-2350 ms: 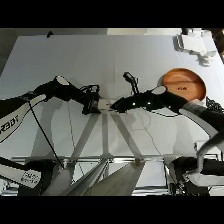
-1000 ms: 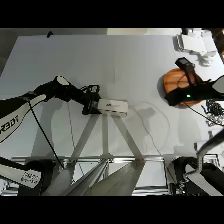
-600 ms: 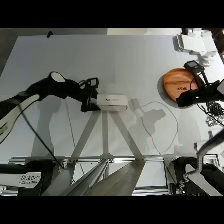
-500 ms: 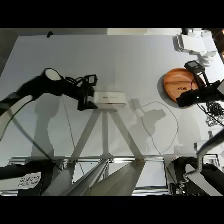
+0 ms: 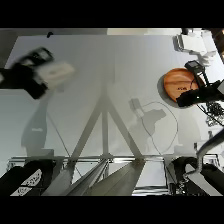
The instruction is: Fold the box and place the chain.
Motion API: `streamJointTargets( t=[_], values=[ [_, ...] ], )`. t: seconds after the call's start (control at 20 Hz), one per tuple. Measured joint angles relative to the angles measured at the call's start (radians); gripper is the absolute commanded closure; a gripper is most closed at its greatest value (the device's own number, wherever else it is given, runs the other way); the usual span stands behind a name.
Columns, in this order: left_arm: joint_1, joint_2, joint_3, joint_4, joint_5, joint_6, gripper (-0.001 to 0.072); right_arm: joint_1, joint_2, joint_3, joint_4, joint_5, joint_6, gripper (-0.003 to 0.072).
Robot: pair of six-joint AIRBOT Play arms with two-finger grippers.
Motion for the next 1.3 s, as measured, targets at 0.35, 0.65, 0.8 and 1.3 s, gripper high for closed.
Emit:
streamJointTargets(
  t=[0.35,0.65,0.8,1.3],
  values=[
    [0.330,0.058,-0.264,-0.457,0.406,-0.142,0.0702,0.000,0.000,0.000,0.001,0.000,0.000,0.0675],
    [0.380,0.013,-0.546,-0.523,0.656,-0.106,0.0693,0.000,0.000,0.000,0.001,0.000,0.000,0.0675],
    [0.385,-0.045,-0.589,-0.507,0.707,-0.095,0.0606,0.000,0.000,0.000,0.001,0.000,0.000,0.0675],
    [0.386,-0.100,-0.615,-0.496,0.779,-0.089,0.0015,0.000,0.000,0.000,0.001,0.000,0.000,0.0675]
  ],
)
